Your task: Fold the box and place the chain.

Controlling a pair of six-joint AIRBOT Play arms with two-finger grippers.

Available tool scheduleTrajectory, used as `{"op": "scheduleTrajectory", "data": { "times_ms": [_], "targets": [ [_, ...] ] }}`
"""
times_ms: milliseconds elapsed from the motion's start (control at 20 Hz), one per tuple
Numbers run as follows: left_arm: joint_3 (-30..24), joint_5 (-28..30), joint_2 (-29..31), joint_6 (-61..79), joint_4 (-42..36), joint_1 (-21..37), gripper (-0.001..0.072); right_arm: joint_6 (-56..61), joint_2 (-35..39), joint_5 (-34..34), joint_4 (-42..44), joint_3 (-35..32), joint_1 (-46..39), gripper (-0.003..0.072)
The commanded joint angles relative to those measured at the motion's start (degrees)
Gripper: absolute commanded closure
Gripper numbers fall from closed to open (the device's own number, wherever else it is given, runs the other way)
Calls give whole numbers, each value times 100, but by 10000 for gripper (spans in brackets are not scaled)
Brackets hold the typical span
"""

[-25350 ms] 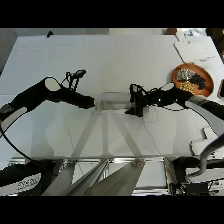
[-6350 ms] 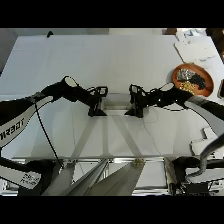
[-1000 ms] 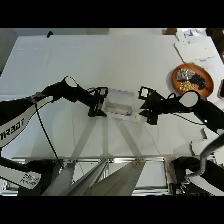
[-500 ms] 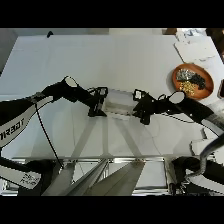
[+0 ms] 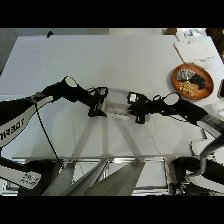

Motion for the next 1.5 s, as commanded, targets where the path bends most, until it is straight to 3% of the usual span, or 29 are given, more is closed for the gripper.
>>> {"op": "scheduleTrajectory", "data": {
  "times_ms": [0, 100, 150, 200, 250, 450, 700, 950, 1150, 1350, 1450],
  "targets": [
    [4, 2, 2, 0, 0, 0, 617, -44, -2, -94, 181, -2, 39, 339],
    [4, 2, 2, 0, 0, 0, 617, -39, 0, -76, 179, -2, 39, 355],
    [4, 2, 2, 0, 2, 0, 617, -15, 0, -52, 177, -2, 39, 451],
    [4, 2, 2, 0, 2, 0, 617, 28, 13, -20, 138, -2, 39, 638],
    [4, 2, 2, 0, 0, 0, 617, 76, 50, 63, 76, -2, 39, 676],
    [4, 2, 2, 0, 0, 0, 617, 1207, 680, 42, -813, -2, 39, 677],
    [4, 4, 2, 0, 2, 0, 617, 3467, 2350, 79, -2487, -2, 39, 677],
    [4, 2, 2, 0, 2, 0, 617, 7270, 3571, 409, -4962, -2, 39, 677],
    [4, 2, 2, 0, 0, 0, 617, 8876, 3434, 1626, -5611, -83, 39, 677],
    [4, 4, 2, 0, 0, 0, 617, 10094, 3047, 1473, -5536, -577, 39, 678],
    [4, 2, 2, 0, 2, 0, 617, 10791, 2828, 1073, -5390, -857, 39, 679]
  ]
}}
